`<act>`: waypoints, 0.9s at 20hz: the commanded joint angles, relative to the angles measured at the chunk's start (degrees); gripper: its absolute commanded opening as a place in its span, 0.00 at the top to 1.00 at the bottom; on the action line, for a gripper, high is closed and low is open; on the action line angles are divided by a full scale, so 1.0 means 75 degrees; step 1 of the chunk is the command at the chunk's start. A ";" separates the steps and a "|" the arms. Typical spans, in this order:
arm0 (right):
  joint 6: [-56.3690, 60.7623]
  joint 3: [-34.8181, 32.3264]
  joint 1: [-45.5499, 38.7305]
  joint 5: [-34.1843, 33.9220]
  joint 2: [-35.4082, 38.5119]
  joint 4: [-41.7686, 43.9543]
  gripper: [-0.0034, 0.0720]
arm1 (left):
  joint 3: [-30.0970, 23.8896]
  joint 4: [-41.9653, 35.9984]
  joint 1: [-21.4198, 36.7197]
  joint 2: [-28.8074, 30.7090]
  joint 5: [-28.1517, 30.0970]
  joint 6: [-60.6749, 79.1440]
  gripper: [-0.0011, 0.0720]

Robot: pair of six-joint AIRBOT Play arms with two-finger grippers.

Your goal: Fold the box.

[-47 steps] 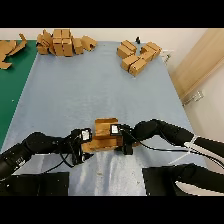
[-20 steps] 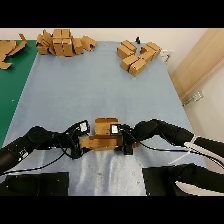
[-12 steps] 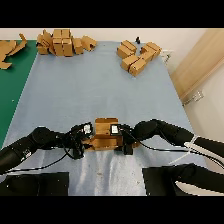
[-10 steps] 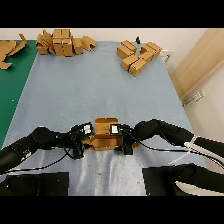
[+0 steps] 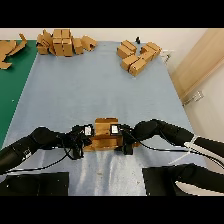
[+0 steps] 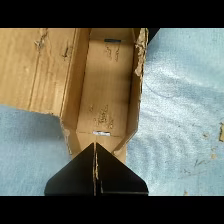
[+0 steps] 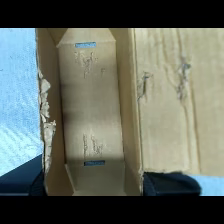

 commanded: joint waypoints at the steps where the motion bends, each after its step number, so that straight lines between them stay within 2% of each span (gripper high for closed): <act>1: 0.0000 -0.0006 0.0009 0.0003 0.0000 0.0003 0.21 | 0.0003 0.0003 -0.0160 -0.0003 0.0020 0.0035 0.94; 4: 0.0000 -0.0006 0.0009 0.0003 0.0000 0.0003 0.21 | 0.0000 0.0239 -0.0216 -0.0003 0.0020 0.0015 0.94; 9: 0.0000 -0.0006 0.0009 0.0003 0.0000 0.0003 0.21 | 0.0055 0.2095 -0.0093 0.0542 0.0026 -0.1833 0.94; 10: 0.0000 -0.0006 0.0009 0.0003 -0.0003 0.0003 0.21 | 0.0055 0.2317 -0.0044 0.0697 0.0015 -0.2090 0.91; 12: 0.0000 -0.0006 0.0009 0.0006 -0.0003 0.0003 0.21 | 0.0055 0.2387 0.0070 0.0769 0.0003 -0.2460 0.21; 13: 0.0000 -0.0009 0.0009 0.0003 -0.0003 0.0003 0.21 | 0.0055 0.2326 0.0052 0.0743 -0.0009 -0.2518 0.17; 18: 0.0000 -0.0006 0.0009 0.0003 -0.0009 0.0003 0.21 | 0.0082 0.2139 -0.0513 0.0402 0.0038 -0.2119 0.17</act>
